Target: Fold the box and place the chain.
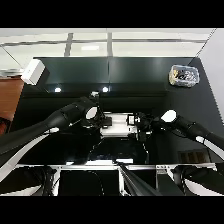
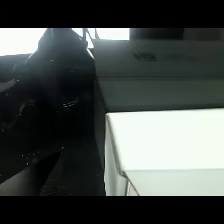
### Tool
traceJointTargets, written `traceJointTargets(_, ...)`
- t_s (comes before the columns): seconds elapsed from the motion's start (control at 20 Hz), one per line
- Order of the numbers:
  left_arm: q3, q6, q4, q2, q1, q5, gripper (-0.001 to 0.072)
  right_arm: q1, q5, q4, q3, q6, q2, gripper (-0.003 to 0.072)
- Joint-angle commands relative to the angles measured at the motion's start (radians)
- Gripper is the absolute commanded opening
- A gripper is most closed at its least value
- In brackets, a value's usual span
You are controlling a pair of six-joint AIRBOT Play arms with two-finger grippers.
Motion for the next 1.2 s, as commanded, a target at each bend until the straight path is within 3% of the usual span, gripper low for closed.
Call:
traceJointTargets(0.0, 0.004, -0.068, 0.018, -0.013, -0.025, -0.017, 0.0489, 0.001, 0.0, 0.0, 0.001, 0.0, 0.0, 0.0488)
traceJointTargets(0.3, 0.004, -0.053, 0.01, -0.032, -0.035, 0.027, 0.048, 0.001, 0.0, 0.0, 0.001, 0.0, 0.0, 0.0488)
traceJointTargets(0.35, 0.004, -0.041, -0.013, -0.033, -0.036, 0.054, 0.0449, 0.001, 0.001, 0.0, 0.001, 0.001, 0.0, 0.0488)
traceJointTargets(0.4, 0.004, -0.041, -0.017, -0.033, -0.038, 0.065, 0.0318, 0.001, 0.001, 0.0, 0.001, 0.0, 0.0, 0.0488)
traceJointTargets(0.45, 0.004, -0.041, -0.011, -0.033, -0.041, 0.064, 0.0241, 0.001, 0.001, 0.0, 0.001, 0.001, 0.0, 0.0488)
traceJointTargets(0.5, 0.004, -0.041, -0.008, -0.033, -0.042, 0.059, 0.022, 0.001, 0.001, 0.0, 0.001, 0.0, 0.0, 0.0488)
traceJointTargets(0.6, 0.004, -0.039, -0.006, -0.033, -0.041, 0.051, 0.0026, 0.001, 0.001, 0.0, 0.001, 0.001, 0.0, 0.0488)
traceJointTargets(0.85, 0.005, -0.039, -0.011, -0.033, -0.041, 0.043, 0.0039, 0.001, 0.001, 0.0, 0.001, 0.001, 0.0, 0.0488)
traceJointTargets(0.95, 0.01, -0.032, -0.01, -0.033, -0.042, 0.033, 0.0336, 0.001, 0.001, 0.0, 0.001, 0.001, 0.0, 0.0488)
traceJointTargets(1.0, 0.015, -0.032, -0.007, -0.034, -0.042, 0.021, 0.0379, 0.001, 0.001, 0.0, 0.001, 0.001, 0.0, 0.0488)
traceJointTargets(1.15, 0.029, -0.033, 0.026, -0.034, -0.042, -0.019, 0.0379, 0.001, 0.001, 0.0, 0.001, 0.001, 0.0, 0.0488)
